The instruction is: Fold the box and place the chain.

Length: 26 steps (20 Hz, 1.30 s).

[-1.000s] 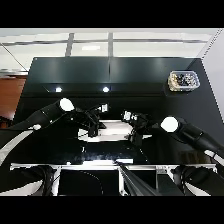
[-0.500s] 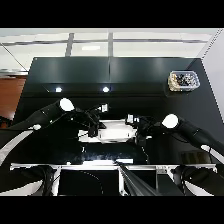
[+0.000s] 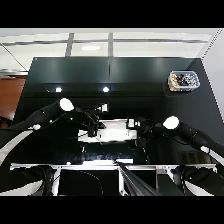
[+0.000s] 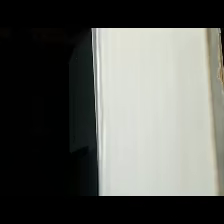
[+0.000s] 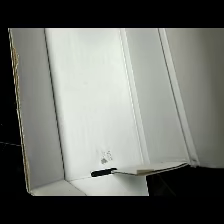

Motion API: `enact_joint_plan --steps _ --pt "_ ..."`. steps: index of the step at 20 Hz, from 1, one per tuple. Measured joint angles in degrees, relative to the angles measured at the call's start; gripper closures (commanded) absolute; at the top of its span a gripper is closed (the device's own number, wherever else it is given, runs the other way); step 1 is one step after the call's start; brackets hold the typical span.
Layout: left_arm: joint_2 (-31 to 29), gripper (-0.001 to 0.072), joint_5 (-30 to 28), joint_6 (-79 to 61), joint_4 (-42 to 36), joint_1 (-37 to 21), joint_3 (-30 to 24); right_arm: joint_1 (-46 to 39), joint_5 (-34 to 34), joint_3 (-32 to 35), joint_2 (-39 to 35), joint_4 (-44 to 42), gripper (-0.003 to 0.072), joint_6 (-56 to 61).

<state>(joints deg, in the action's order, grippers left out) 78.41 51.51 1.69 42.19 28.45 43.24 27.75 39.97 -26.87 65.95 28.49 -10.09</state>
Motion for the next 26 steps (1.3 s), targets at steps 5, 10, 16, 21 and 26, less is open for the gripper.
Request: enact_joint_plan --steps 5,10,16,21,26 --pt "0.02 0.0683 -0.22 -0.02 -0.07 0.02 0.00 -2.03 -0.37 -0.26 -0.26 -1.51 -0.0011 -0.37" --pt "0.02 0.0684 -0.26 0.00 -0.13 0.02 0.00 -3.67 1.22 -0.96 -0.79 -2.69 -0.0011 -0.81" --pt "0.02 0.0684 -0.02 -0.07 -0.09 0.02 0.00 -4.02 4.70 -1.14 -0.90 -7.32 -0.0011 -3.08" --pt "0.02 0.0684 0.02 -0.07 -0.04 0.04 0.04 -4.02 5.09 -1.20 0.37 -5.51 -0.0010 -3.52" --pt "0.02 0.0683 0.02 -0.09 -0.04 0.04 0.04 -2.64 4.48 -1.20 2.51 -4.07 -0.0010 -3.80"
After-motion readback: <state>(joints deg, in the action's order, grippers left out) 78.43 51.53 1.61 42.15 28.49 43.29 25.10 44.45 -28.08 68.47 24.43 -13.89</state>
